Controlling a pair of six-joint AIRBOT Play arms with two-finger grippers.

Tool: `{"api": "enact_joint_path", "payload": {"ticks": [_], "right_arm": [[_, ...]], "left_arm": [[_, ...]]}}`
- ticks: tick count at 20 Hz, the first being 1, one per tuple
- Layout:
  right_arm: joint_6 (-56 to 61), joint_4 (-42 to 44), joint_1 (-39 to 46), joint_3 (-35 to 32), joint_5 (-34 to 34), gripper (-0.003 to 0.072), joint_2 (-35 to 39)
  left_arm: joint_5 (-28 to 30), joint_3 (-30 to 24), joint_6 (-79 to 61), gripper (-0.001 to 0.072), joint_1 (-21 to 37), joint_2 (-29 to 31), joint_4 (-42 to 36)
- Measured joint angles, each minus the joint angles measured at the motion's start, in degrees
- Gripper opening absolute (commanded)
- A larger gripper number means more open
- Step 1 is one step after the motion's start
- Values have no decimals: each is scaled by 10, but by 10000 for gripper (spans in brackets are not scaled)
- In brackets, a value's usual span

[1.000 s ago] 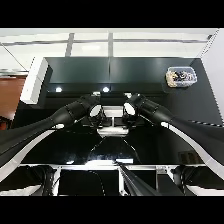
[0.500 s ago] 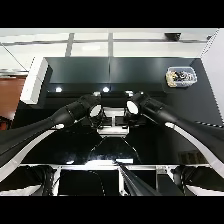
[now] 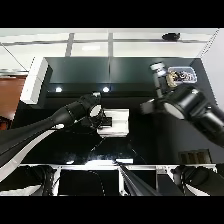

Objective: Fold the box and place the chain.

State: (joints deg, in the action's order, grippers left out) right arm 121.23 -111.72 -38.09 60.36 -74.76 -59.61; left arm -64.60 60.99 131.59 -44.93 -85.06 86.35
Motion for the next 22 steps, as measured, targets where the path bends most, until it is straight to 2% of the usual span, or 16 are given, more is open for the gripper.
{"api": "enact_joint_path", "payload": {"ticks": [3, 4, 5, 8, 11, 13, 16, 19, 22], "right_arm": [[17, -84, 104, -60, 83, 273, 18], [38, -96, 143, -79, 119, 392, 18], [66, -105, 186, -95, 159, 696, 15], [108, -73, 296, -111, 291, 713, -15], [64, 27, 384, -52, 368, 712, -88], [-11, 105, 428, 37, 349, 712, -161], [-101, 180, 469, 193, 271, 710, -282], [-139, 210, 488, 329, 196, 710, -389], [-157, 225, 500, 428, 141, 709, -471]], "left_arm": [[0, 0, 1, 25, 0, 0, 2], [0, 0, 1, 25, 0, 0, 2], [0, 0, 1, 25, 0, 0, 2], [0, 0, 1, 25, 0, 0, 2], [0, 0, -1, 25, 0, 0, 2], [0, 0, 0, 25, 0, 0, 2], [0, 0, 0, 25, 0, 0, 2], [0, 0, 0, 25, 0, 0, 2], [-1, 0, 0, 25, 0, 0, 2]]}}
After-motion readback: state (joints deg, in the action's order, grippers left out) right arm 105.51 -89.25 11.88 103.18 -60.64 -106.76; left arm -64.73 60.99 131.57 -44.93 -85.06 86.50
